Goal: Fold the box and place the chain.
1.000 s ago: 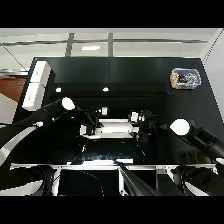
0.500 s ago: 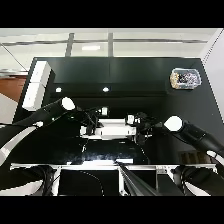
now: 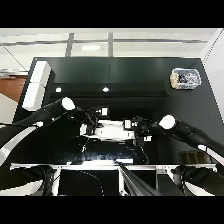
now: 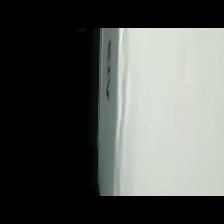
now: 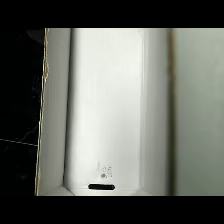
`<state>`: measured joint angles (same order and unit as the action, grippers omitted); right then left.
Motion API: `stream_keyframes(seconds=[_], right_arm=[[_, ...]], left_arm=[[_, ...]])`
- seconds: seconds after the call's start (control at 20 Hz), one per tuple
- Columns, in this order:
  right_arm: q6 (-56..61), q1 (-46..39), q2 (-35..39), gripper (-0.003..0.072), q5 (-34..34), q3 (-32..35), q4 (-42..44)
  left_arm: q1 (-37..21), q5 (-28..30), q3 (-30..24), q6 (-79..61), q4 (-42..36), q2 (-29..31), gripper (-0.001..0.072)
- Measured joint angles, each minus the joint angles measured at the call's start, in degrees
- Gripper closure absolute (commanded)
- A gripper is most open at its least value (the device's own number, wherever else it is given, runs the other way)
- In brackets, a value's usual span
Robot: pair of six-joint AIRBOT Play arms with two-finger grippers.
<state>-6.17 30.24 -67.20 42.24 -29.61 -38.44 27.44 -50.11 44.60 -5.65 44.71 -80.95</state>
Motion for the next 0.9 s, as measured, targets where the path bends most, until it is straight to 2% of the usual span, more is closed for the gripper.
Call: stream_keyframes(seconds=[0.9], right_arm=[[-5.4,-2.7,-3.5,-0.0014,-0.2,0.0,2.9]], left_arm=[[0.0,0.1,0.0,0.1,0.0,0.0,0.068]])
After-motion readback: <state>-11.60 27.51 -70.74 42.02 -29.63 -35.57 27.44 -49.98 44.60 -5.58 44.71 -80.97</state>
